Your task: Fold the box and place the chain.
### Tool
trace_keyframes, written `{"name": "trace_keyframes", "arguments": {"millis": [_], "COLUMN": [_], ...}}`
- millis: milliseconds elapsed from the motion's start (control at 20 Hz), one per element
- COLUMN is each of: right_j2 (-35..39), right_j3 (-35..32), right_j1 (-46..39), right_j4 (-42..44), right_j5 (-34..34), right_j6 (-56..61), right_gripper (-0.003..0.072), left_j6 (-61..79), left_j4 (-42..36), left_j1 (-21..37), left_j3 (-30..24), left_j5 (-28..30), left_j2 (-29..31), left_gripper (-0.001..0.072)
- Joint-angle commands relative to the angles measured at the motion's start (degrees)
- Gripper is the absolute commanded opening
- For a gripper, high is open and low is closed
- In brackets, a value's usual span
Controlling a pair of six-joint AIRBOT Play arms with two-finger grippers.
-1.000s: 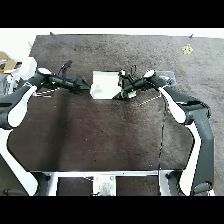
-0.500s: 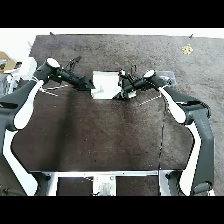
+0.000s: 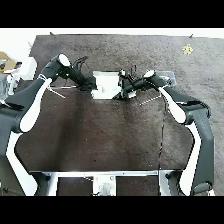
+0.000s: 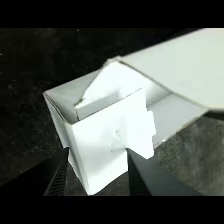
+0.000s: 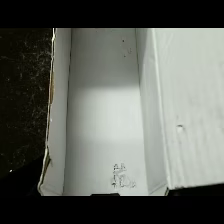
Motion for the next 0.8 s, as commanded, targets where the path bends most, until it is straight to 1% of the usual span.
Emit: {"name": "trace_keyframes", "arguments": {"millis": [0, 200, 300, 350, 750], "right_j2": [-0.04, -0.04, -0.04, -0.02, -0.02], "right_j3": [0.02, 0.02, 0.02, 0.02, 0.02], "right_j1": [0.04, 0.04, 0.04, 0.04, 0.04], "right_j4": [-0.02, 0.0, -0.02, 0.0, 0.0], "right_j5": [0.0, 0.0, 0.02, 0.02, 0.0], "right_j6": [0.02, 0.02, 0.02, 0.02, 0.02], "right_gripper": [0.0384, 0.0384, 0.0384, 0.0384, 0.0384], "left_j6": [-5.11, -9.33, -12.22, -13.14, -15.32], "left_j4": [5.49, 11.13, 15.32, 16.28, 17.46], "left_j1": [-1.73, -3.96, -5.29, -5.7, -6.51], "left_j3": [1.2, 1.2, 1.2, 1.2, 1.22], "left_j5": [1.57, 2.16, 2.51, 2.51, 2.54], "left_j2": [-0.09, -0.09, -0.09, -0.09, -0.37], "left_gripper": [0.0393, 0.0392, 0.0346, 0.0345, 0.0346]}}
